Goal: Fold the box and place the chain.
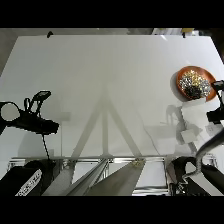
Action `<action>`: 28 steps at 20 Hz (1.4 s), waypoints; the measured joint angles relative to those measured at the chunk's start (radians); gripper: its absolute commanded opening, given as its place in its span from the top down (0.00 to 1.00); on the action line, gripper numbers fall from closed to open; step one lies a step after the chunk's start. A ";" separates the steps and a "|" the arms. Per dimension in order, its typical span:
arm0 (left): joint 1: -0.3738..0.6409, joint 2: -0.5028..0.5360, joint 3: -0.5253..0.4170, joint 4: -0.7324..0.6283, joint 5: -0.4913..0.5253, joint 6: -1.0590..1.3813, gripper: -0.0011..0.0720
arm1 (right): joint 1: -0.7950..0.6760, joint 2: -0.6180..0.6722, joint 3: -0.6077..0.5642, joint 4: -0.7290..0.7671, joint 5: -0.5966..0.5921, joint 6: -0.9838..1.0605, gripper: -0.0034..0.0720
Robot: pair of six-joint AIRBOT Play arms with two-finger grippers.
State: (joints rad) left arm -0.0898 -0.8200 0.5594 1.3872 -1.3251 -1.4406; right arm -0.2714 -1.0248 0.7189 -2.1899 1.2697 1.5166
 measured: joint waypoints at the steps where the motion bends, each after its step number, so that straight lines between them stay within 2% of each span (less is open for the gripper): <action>1: 0.000 0.000 0.000 0.000 0.000 0.000 0.97 | -0.030 -0.027 0.000 -0.003 -0.026 -0.012 0.26; 3: 0.000 0.000 0.000 0.000 0.000 0.000 0.97 | -0.073 -0.083 0.000 -0.013 -0.074 -0.033 0.30; 4: 0.000 0.000 0.000 0.000 0.000 0.000 0.97 | -0.085 -0.109 0.000 -0.018 -0.093 -0.041 0.40; 8: 0.000 0.000 0.000 0.000 0.000 0.000 0.97 | -0.110 -0.203 0.000 -0.057 -0.129 -0.034 0.44; 9: 0.000 0.000 0.000 0.000 0.000 0.000 0.97 | -0.113 -0.223 0.000 -0.066 -0.129 -0.023 0.52; 10: 0.000 0.000 0.000 0.000 0.000 0.000 0.97 | -0.115 -0.238 0.000 -0.076 -0.129 -0.011 0.67; 11: 0.000 0.000 0.000 0.000 0.000 0.000 0.97 | -0.116 -0.252 0.000 -0.084 -0.127 0.004 0.96; 15: 0.000 0.000 0.000 0.000 0.000 0.000 0.97 | -0.105 -0.272 0.000 -0.089 -0.051 0.032 0.95; 18: 0.000 0.000 0.000 0.000 0.000 0.000 0.97 | -0.030 -0.219 0.000 -0.043 0.020 0.035 0.95; 22: 0.000 0.000 0.000 0.000 0.000 0.000 0.97 | 0.124 -0.057 -0.007 0.217 0.024 0.032 0.95; 25: 0.000 0.000 0.000 0.000 0.000 0.000 0.97 | 0.261 0.074 -0.045 0.426 -0.037 0.068 0.95; 28: 0.000 0.000 0.000 0.000 0.000 0.000 0.97 | 0.427 0.173 -0.104 0.550 -0.110 0.142 0.95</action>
State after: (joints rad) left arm -0.0898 -0.8200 0.5594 1.3872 -1.3251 -1.4406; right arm 0.1558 -0.8520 0.6147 -1.6402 1.1599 1.6585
